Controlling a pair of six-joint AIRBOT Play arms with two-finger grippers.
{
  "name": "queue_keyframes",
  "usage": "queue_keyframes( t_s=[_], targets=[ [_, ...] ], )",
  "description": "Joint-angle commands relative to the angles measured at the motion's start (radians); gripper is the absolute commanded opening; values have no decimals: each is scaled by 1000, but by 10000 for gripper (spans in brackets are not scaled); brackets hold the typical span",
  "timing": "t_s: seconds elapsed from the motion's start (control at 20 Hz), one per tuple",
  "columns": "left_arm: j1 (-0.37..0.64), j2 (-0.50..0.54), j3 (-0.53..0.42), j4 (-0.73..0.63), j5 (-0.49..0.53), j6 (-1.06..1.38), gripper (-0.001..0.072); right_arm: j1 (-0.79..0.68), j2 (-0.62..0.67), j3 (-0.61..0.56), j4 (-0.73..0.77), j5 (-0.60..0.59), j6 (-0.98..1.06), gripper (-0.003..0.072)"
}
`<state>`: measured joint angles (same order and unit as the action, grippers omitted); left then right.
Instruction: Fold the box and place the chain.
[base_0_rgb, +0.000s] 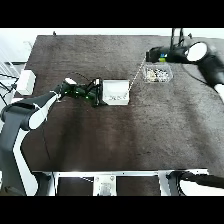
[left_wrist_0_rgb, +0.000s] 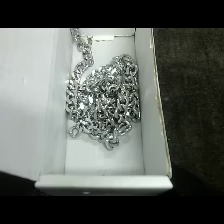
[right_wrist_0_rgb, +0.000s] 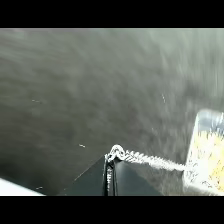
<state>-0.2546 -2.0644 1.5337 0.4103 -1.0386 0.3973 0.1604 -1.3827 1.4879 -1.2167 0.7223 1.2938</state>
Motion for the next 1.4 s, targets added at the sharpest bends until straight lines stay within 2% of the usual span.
queue_keyframes(
  t_s=[0.0, 0.2, 0.35, 0.75, 1.1, 1.35],
  targets=[
    [1, 0, 0, 0, 0, 0, 385, 98, 202, 1, -168, 67, 41, 12],
    [1, 0, 0, 0, -1, 0, 385, 222, 322, 1, -315, 96, 144, 11],
    [1, 0, 0, 0, -1, 0, 385, 293, 345, 1, -335, 119, 155, 12],
    [1, 0, 0, 0, -1, 0, 385, 353, 291, -91, -340, 131, 248, 12],
    [1, 0, 0, 0, -1, 0, 385, 363, 218, -113, -336, 26, 251, 11],
    [1, 0, 0, 0, -1, 0, 385, 364, 180, -140, -312, 16, 285, 12]
  ],
)
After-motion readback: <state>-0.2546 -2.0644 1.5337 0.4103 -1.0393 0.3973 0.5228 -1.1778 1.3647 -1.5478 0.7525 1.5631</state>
